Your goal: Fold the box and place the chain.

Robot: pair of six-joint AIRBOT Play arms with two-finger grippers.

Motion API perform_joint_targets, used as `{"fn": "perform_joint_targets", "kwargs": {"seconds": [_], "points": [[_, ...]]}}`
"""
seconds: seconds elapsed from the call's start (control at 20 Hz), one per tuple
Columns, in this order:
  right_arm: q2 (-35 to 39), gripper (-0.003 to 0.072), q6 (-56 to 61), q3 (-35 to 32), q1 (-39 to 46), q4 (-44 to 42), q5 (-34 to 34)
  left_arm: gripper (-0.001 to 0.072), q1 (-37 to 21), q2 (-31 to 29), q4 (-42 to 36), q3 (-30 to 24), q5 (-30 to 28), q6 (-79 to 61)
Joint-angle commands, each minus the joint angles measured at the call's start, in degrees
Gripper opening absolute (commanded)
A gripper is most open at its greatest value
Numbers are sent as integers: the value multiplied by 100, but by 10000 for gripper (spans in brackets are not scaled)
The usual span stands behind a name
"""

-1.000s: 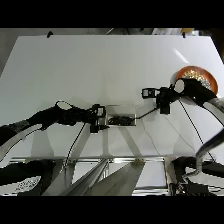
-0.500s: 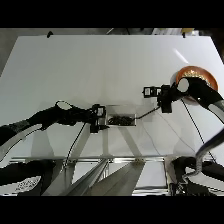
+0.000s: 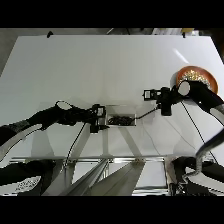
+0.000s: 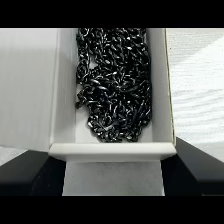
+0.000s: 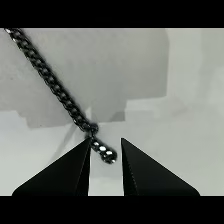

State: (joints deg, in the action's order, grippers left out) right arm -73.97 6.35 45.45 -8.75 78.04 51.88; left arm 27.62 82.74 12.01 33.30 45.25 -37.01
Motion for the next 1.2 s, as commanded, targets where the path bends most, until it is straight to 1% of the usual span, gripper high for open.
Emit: {"fn": "perform_joint_targets", "kwargs": {"seconds": [0.0, 0.35, 0.75, 0.8, 0.85, 0.9, 0.95, 1.05, 1.15], "points": [[2, 190, -334, -125, 2, -396, -92, 253, -2, -4, 2, 2, -2, -2], [-50, 189, -365, -125, 4, -85, -105, 253, -2, -4, 2, 2, -2, -2], [-282, 189, -358, -125, 20, -92, -83, 253, -2, -4, 2, 2, -2, -2], [-332, 178, -356, -125, 20, -90, -68, 253, -2, -4, 2, 2, -2, 0], [-376, 145, -345, -125, 20, -90, -33, 253, -2, -4, 4, 2, -2, -2], [-385, 62, -334, -125, 20, -90, 7, 253, -2, -4, 2, 2, -2, 0], [-363, 17, -334, -125, 20, -87, 72, 253, -2, -4, 2, 2, -2, -2], [-254, 17, -332, -122, 20, -85, 264, 253, -2, -4, 2, 2, -2, -2], [17, 16, -308, -122, 17, -90, 546, 253, -2, -4, 2, 2, -2, 0]]}}
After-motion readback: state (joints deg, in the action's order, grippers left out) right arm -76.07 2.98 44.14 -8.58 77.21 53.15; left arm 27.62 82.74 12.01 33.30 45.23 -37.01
